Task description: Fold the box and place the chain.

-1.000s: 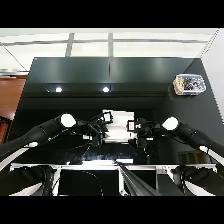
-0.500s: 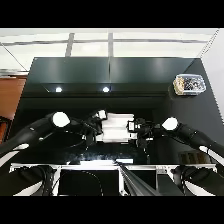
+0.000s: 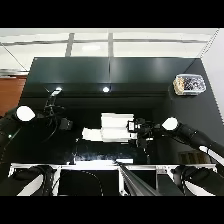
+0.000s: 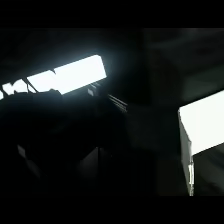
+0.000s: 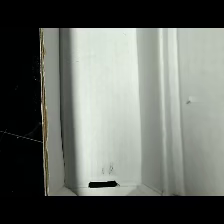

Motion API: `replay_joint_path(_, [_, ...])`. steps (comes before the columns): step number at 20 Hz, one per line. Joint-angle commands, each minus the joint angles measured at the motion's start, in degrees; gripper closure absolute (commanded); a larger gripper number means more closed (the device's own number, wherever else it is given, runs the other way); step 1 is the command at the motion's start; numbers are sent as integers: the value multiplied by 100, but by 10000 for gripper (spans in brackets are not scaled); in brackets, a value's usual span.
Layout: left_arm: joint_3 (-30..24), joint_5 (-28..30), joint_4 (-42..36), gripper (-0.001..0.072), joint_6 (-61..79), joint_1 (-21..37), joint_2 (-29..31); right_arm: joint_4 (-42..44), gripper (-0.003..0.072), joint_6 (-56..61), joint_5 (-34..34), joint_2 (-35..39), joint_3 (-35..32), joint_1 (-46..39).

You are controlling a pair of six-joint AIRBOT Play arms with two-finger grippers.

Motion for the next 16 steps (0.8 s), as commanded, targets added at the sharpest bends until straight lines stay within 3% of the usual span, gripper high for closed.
replay_joint_path(1, [-463,-579,-1412,680,-240,625,-501,0,379,2,0,-2,2,0])
replay_joint_path(4, [-693,-472,-2680,680,540,313,-1172,0,380,2,0,-2,2,0])
replay_joint_path(8, [-632,317,-3075,679,671,-568,-1639,0,380,2,0,-4,2,0])
replay_joint_path(12, [-308,52,-3407,673,1827,-881,-1502,0,380,2,-2,-4,2,0])
replay_joint_path(13, [-251,52,-3399,594,1884,-868,-1401,0,379,0,-2,-2,2,0])
replay_joint_path(15, [-175,44,-3381,176,1989,-791,-1231,0,380,2,-2,-4,2,0])
replay_joint_path(16, [-149,-15,-3353,48,1985,-745,-1176,0,379,2,-2,-2,2,0])
